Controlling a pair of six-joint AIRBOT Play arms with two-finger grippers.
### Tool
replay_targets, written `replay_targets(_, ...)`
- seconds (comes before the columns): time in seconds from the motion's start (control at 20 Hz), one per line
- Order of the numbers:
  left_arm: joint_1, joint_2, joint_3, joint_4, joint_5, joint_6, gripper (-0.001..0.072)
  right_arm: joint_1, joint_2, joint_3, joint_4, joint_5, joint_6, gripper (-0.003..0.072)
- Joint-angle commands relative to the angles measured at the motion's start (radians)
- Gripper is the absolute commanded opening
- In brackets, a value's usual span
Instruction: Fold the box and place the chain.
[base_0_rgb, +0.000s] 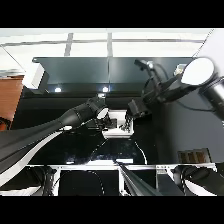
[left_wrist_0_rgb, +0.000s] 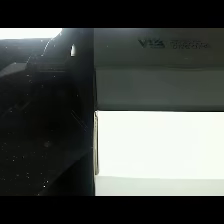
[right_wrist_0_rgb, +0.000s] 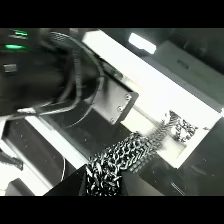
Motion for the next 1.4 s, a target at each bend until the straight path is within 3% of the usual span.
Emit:
replay_targets(0.0,0.000,0.000,0.000,0.000,0.002,0.000,0.0029,0.047,-0.006,-0.148,-0.004,-0.236,0.010,0.0014)
replay_targets(0.15,0.000,0.000,0.000,0.000,0.000,0.000,0.0029,0.056,-0.029,-0.166,-0.008,-0.268,0.011,0.0048)
replay_targets(0.2,0.000,0.000,0.000,0.000,-0.001,0.000,0.0029,0.055,-0.027,-0.166,-0.011,-0.268,0.011,0.0190)
replay_targets(0.4,0.000,0.000,0.000,0.000,0.000,0.000,0.0029,-0.027,0.014,-0.166,-0.056,-0.159,0.010,0.0214)
replay_targets(0.5,0.000,0.000,0.000,0.000,0.000,0.000,0.0029,-0.079,0.054,-0.166,-0.071,-0.103,-0.016,0.0394)
replay_targets(0.85,0.000,0.000,0.000,-0.022,0.000,0.000,0.0029,-0.072,0.062,-0.166,-0.054,-0.118,-0.072,0.0374)
replay_targets(1.05,0.000,0.000,0.000,-0.023,0.000,0.000,0.0029,-0.127,0.062,-0.179,-0.291,-0.097,-0.109,0.0375)
replay_targets(1.15,0.000,0.000,0.000,-0.022,0.000,0.000,0.0029,-0.159,0.062,-0.238,-0.324,-0.149,-0.214,0.0375)
replay_targets(1.25,0.000,0.000,0.000,-0.023,0.000,0.000,0.0029,-0.187,0.062,-0.344,-0.232,-0.290,-0.414,0.0378)
replay_targets(1.3,0.000,0.000,0.000,-0.023,0.001,0.000,0.0029,-0.188,0.061,-0.403,-0.166,-0.368,-0.560,0.0468)
replay_targets(1.35,0.000,0.000,0.000,-0.023,0.002,0.000,0.0029,-0.181,0.061,-0.451,-0.122,-0.433,-0.689,0.0720)
